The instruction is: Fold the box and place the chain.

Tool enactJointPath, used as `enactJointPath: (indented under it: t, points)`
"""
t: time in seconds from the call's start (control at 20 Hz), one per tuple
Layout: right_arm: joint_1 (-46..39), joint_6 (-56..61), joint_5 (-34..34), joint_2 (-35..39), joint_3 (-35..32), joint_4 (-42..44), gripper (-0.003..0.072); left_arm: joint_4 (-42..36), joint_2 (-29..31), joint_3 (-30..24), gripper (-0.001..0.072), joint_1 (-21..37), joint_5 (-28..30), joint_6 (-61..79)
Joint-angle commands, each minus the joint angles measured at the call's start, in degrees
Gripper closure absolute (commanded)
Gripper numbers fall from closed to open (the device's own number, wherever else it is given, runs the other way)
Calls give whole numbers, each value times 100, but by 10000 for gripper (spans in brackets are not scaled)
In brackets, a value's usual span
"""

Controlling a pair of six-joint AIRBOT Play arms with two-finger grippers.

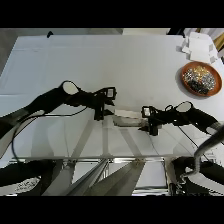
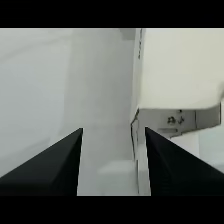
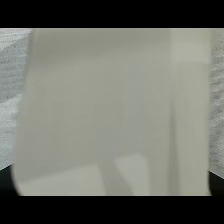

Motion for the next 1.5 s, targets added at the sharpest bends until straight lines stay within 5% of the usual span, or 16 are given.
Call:
enactJointPath:
  t: [0.0, 0.05, 0.1, 0.25, 0.5, 0.85, 0.95, 1.45]
  points:
    - [2, 4, 2, 0, -2, 7, 280, 699, 728, 2, 416, 92, -433, -841]
    - [2, 4, 2, 0, -2, 4, 280, 699, 905, 2, 619, 85, -673, -940]
    - [2, 4, 4, 0, -2, 7, 280, 684, 1019, 2, 703, 61, -946, -927]
    - [2, 4, 4, 0, -2, 4, 280, 529, 1043, 2, 706, -181, -1464, -1436]
    - [2, 4, 2, 0, -2, 4, 280, -223, 660, 0, 702, -817, -1167, -1655]
    - [2, 4, 2, 0, -2, 7, 280, -992, 120, 0, 706, -1154, 2614, -2688]
    - [2, 4, 2, 0, -2, 4, 280, -990, 61, 0, 706, -1154, 3281, -3117]
    - [2, 4, 2, 0, -2, 4, 280, -970, -496, 0, 707, -1161, 2682, -3331]
